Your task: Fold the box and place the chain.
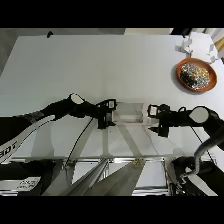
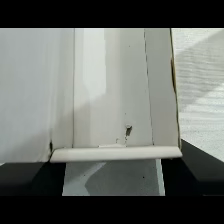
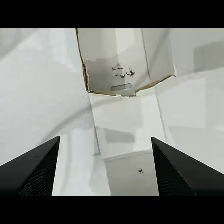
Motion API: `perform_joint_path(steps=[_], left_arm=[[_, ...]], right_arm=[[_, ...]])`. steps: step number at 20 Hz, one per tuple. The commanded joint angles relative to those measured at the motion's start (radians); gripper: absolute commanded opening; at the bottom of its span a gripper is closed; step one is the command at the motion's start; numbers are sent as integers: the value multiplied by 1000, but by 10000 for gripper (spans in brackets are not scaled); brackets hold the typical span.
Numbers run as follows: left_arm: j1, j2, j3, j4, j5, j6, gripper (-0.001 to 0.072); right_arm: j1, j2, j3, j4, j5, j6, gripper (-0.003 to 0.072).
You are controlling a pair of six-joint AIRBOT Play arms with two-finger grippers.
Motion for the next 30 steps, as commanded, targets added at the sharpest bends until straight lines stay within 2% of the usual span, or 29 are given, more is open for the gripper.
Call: perform_joint_path(steps=[1, 2, 3, 6, 8, 12, 14, 18, 21, 25, 30], left_arm=[[0, 0, -1, 0, 0, 0, 209], [0, 0, -1, 0, 0, 0, 209], [0, 0, -1, 0, 0, 0, 209], [0, 0, -1, 0, 0, 0, 209], [0, 0, -1, 0, 0, 0, 209], [0, 0, -1, 0, 0, 0, 209], [0, 0, -1, 0, 1, 0, 209], [0, 0, -1, 0, -4, 0, 209], [0, 0, -1, 0, -4, 0, 209], [0, 0, -1, 0, -4, 0, 209], [0, 0, -1, 0, -4, 0, 209]], right_arm=[[0, 138, 1, 85, 61, 138, 491], [0, 150, 1, 159, 59, 137, 302], [0, 149, 1, 235, 58, 138, 16], [25, 108, 0, 468, -7, 159, 7], [74, 56, 0, 502, -114, 157, 7], [151, -58, 0, 575, -447, 158, 7], [129, -109, 2, 597, -510, 158, 7], [26, -248, 2, 611, -500, 214, 7], [14, -298, 2, 586, -426, 216, 7], [14, -267, 3, 561, -369, 217, 7], [14, -84, 23, 383, -302, 243, 7]])
